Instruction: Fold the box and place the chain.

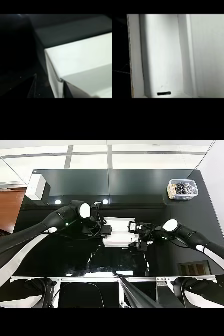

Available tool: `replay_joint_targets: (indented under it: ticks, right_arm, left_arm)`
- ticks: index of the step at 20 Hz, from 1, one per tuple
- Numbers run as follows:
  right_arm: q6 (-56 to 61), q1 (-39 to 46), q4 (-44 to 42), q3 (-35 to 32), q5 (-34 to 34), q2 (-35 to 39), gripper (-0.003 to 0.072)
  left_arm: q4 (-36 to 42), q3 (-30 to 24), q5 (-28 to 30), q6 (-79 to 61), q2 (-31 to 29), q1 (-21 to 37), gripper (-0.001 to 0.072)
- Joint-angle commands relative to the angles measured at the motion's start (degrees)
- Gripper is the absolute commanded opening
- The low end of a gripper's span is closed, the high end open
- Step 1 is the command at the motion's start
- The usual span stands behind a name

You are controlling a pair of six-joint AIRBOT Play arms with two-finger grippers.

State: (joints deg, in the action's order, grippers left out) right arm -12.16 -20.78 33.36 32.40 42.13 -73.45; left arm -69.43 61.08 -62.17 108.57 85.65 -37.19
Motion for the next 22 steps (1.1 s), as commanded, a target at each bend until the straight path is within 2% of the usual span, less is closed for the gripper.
replay_joint_targets:
  ticks: [1,3,6,16,18,19,20,22]
  right_arm:
    - [-0.07,-0.04,0.09,-0.02,0.07,0.02,0.0474]
    - [-0.07,-0.04,0.09,-0.02,0.07,0.02,0.0474]
    - [-0.07,-0.04,0.07,-0.02,0.04,0.02,0.0474]
    - [-0.07,-0.04,0.07,-0.02,0.04,0.02,0.0474]
    - [-0.07,-0.04,0.07,-0.02,0.07,0.02,0.0474]
    - [-0.07,-0.04,0.09,-0.02,0.07,0.02,0.0474]
    - [-0.07,-0.04,0.09,-0.02,0.07,0.02,0.0474]
    - [-0.07,-0.04,0.09,-0.02,0.07,0.02,0.0474]
  left_arm:
    - [-9.14,1.95,0.09,8.0,0.11,-3.74,0.0369]
    - [-11.96,3.45,-0.83,10.43,0.76,-5.99,0.0367]
    - [-12.22,5.4,-2.47,12.85,2.16,-7.08,0.0366]
    - [-15.65,6.88,-3.89,19.41,4.37,-9.38,0.0327]
    - [-15.63,7.74,-3.85,19.41,4.37,-9.33,0.0154]
    - [-15.61,7.96,-3.78,19.47,4.39,-9.33,0.0131]
    - [-15.61,8.09,-3.87,19.71,4.44,-9.33,0.0044]
    - [-15.56,8.15,-3.91,20.74,4.48,-9.35,0.0026]
